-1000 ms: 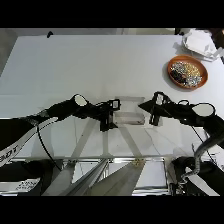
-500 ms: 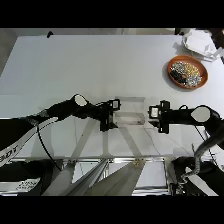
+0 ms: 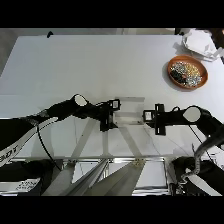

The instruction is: Fold the box and place the chain.

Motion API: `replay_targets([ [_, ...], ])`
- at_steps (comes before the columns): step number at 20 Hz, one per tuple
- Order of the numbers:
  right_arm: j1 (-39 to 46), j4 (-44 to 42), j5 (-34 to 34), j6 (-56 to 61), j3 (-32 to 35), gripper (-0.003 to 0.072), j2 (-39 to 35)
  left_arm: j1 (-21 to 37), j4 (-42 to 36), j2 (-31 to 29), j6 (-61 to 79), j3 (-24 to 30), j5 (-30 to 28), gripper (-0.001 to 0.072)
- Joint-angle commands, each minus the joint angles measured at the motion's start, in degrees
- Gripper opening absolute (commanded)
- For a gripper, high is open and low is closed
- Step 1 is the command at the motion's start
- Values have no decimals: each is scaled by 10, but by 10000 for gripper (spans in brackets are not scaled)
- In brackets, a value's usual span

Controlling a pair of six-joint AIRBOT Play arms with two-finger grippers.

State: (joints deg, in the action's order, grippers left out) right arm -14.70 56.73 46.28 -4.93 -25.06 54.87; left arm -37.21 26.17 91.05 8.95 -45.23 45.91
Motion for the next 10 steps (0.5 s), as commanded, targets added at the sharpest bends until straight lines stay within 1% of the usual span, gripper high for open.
replay_targets([
  [1,-26,0,-26,0,0,220,23,0,0,0,0,0,0,410],
  [7,-29,-13,-47,0,0,214,36,0,0,0,0,0,0,410],
  [8,-29,-28,-50,0,0,155,36,0,0,0,0,0,0,410],
  [10,-29,-49,-54,-5,0,109,36,0,0,0,0,0,0,410],
])
